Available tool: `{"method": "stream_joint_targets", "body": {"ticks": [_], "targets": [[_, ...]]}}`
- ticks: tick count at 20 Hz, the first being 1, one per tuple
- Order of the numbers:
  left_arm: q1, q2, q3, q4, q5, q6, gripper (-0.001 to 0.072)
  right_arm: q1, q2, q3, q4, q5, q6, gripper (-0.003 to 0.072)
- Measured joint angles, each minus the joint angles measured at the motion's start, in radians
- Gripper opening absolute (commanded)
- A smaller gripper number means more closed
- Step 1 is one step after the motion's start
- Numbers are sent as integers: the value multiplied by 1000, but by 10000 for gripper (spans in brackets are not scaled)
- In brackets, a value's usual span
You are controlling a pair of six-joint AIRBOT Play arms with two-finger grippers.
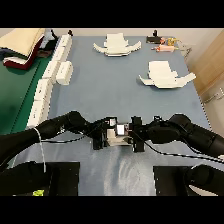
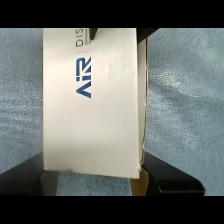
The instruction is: Fold the box.
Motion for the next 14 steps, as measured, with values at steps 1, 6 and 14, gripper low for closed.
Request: {"method": "stream_joint_targets", "body": {"ticks": [1, 6, 14], "targets": [[0, 0, 0, 0, 0, 0, 453, -2, -1, 0, 6, -5, 1, 226], [0, 0, 0, 0, 0, 0, 453, -2, 10, -1, 31, -29, 11, 485], [0, 0, 0, 0, 0, -1, 453, -2, 50, -1, 44, -21, 38, 422]]}}
